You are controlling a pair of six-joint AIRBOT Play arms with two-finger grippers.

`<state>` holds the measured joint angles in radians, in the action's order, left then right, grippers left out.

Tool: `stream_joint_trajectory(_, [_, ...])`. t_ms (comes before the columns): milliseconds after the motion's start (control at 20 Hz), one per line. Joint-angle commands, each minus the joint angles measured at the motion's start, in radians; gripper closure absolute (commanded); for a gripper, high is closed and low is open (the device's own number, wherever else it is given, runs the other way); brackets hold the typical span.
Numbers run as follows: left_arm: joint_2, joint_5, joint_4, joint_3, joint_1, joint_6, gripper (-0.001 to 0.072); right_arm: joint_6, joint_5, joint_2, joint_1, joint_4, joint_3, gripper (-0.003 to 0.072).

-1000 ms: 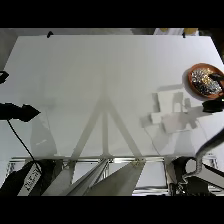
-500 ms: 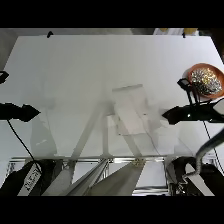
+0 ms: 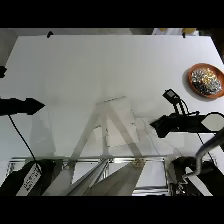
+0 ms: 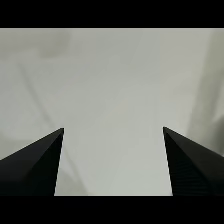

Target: Fold the box and place the chain.

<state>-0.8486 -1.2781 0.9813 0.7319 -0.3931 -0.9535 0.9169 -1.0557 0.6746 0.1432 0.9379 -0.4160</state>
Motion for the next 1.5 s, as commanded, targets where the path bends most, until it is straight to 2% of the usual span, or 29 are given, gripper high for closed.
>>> stream_joint_trajectory(0, [-0.087, 0.015, -0.089, 0.000, 0.131, -0.012, 0.0035, 0.003, 0.019, -0.005, 0.022, -0.003, 0.004, 0.0674])
stream_joint_trajectory(200, [-0.236, 0.174, -0.126, 0.000, 0.407, -0.013, 0.0013, 0.004, 0.024, -0.005, 0.022, -0.003, 0.004, 0.0674])
stream_joint_trajectory(350, [-0.319, 0.291, -0.215, 0.000, 0.556, 0.002, 0.0011, 0.004, 0.024, -0.005, 0.022, -0.003, 0.004, 0.0674])
stream_joint_trajectory(550, [-0.392, 0.250, -0.345, 0.000, 0.664, 0.224, 0.0016, 0.003, 0.025, -0.005, 0.022, -0.003, 0.004, 0.0673])
stream_joint_trajectory(750, [-0.441, 0.201, -0.521, 0.000, 0.695, 0.449, 0.0015, 0.004, 0.024, -0.005, 0.022, -0.003, 0.004, 0.0673])
stream_joint_trajectory(1300, [-0.578, 0.137, -0.541, 0.000, 0.701, 0.618, 0.0016, 0.037, 0.025, -0.005, 0.022, -0.003, 0.004, 0.0673])
stream_joint_trajectory(1350, [-0.589, 0.128, -0.557, 0.000, 0.701, 0.640, 0.0029, 0.038, 0.024, -0.005, 0.022, -0.003, 0.004, 0.0673])
stream_joint_trajectory(1450, [-0.595, 0.121, -0.607, 0.000, 0.701, 0.686, 0.0169, 0.045, 0.025, -0.005, 0.022, -0.003, 0.004, 0.0673])
